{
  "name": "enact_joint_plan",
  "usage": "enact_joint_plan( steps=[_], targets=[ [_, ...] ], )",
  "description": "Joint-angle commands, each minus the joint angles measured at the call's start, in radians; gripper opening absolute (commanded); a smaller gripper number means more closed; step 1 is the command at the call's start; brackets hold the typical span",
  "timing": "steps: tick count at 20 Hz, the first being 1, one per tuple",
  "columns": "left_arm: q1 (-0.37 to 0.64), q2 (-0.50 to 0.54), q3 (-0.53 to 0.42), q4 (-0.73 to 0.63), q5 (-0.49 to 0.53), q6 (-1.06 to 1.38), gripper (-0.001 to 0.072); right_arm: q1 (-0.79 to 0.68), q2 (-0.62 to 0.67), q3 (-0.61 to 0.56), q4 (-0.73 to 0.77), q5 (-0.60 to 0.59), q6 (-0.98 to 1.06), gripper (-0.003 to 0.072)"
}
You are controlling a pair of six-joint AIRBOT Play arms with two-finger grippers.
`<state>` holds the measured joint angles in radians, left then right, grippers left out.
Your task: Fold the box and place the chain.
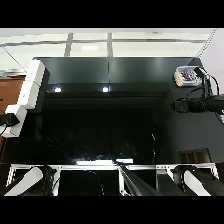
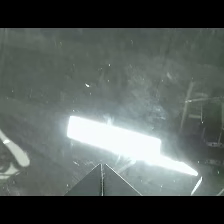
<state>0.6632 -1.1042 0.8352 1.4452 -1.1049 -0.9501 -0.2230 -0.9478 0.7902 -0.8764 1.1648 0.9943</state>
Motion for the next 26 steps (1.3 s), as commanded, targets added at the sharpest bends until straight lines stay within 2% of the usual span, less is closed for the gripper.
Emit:
enact_joint_plan(
  steps=[1, 3, 4, 5, 6, 8, 11, 15, 16, 17, 19, 20, 22, 24, 26],
  targets=[
    [0.002, -0.052, -0.005, -0.081, 0.068, 0.061, 0.0228, 0.000, 0.000, 0.000, 0.043, -0.036, 0.001, 0.0019],
    [-0.002, -0.084, -0.005, -0.082, 0.108, 0.060, 0.0230, 0.000, 0.000, 0.000, 0.069, -0.049, 0.001, 0.0019],
    [-0.002, -0.098, -0.004, -0.082, 0.121, 0.060, 0.0295, 0.000, 0.000, 0.000, 0.081, -0.049, 0.001, 0.0019],
    [-0.002, -0.108, -0.004, -0.090, 0.133, 0.060, 0.0460, 0.000, 0.000, 0.000, 0.089, -0.048, 0.001, 0.0019],
    [-0.002, -0.115, -0.003, -0.111, 0.138, 0.060, 0.0715, 0.001, 0.000, 0.000, 0.091, -0.049, 0.001, 0.0019],
    [-0.013, -0.113, 0.026, -0.127, 0.127, 0.052, 0.0712, 0.004, 0.000, 0.000, 0.091, -0.053, 0.000, 0.0019],
    [-0.079, -0.108, 0.190, -0.127, 0.085, 0.019, 0.0710, 0.020, 0.000, 0.000, 0.098, -0.066, 0.000, 0.0019],
    [-0.255, -0.108, 0.463, -0.127, 0.047, -0.293, 0.0665, 0.108, 0.000, 0.000, 0.101, -0.169, 0.000, 0.0019],
    [-0.309, -0.107, 0.504, -0.127, -0.010, -0.372, 0.0430, 0.132, 0.000, 0.000, 0.096, -0.203, 0.000, 0.0019],
    [-0.365, -0.104, 0.513, -0.136, -0.078, -0.394, 0.0043, 0.151, 0.000, 0.000, 0.085, -0.235, 0.000, 0.0019],
    [-0.486, -0.086, 0.455, -0.171, -0.122, -0.374, 0.0023, 0.173, 0.000, 0.000, 0.027, -0.296, 0.000, 0.0020],
    [-0.563, -0.054, 0.376, -0.167, -0.071, -0.377, 0.0023, 0.172, 0.000, 0.000, 0.017, -0.295, 0.000, 0.0020],
    [-0.704, 0.044, 0.172, -0.135, 0.138, -0.428, 0.0023, 0.171, 0.000, 0.000, 0.020, -0.295, 0.000, 0.0019],
    [-0.798, 0.130, -0.023, -0.119, 0.319, -0.475, 0.0024, 0.171, 0.000, 0.000, 0.019, -0.295, 0.000, 0.0019],
    [-0.826, 0.174, -0.140, -0.119, 0.384, -0.475, 0.0024, 0.171, 0.000, 0.000, 0.019, -0.295, 0.000, 0.0019]
  ],
)
